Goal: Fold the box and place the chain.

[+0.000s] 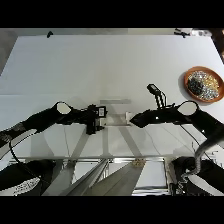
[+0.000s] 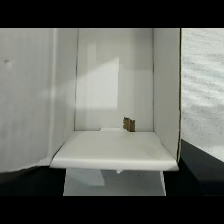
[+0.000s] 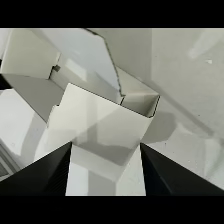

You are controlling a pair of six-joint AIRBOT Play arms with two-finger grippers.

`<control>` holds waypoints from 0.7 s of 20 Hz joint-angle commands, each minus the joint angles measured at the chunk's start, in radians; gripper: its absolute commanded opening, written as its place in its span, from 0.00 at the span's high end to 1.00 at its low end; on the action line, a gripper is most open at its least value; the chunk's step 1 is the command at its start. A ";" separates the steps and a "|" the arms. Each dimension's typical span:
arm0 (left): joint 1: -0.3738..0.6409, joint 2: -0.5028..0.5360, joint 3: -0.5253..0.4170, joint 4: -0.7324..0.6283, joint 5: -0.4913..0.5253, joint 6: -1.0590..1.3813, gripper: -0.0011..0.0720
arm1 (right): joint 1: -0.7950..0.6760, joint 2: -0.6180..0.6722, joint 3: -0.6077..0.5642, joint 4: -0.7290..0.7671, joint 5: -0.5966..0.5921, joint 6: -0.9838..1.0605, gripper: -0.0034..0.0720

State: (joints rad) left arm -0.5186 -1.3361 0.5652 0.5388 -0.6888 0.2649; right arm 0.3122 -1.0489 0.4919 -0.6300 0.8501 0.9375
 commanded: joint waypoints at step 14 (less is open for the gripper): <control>0.000 -0.001 0.000 0.000 0.000 0.000 0.61 | 0.205 -0.057 0.102 -0.206 -0.170 0.475 0.26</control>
State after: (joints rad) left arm -0.5186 -1.3361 0.5652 0.5388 -0.6888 0.2649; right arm 0.4805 -1.0908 0.5575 -0.7532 0.6968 1.2816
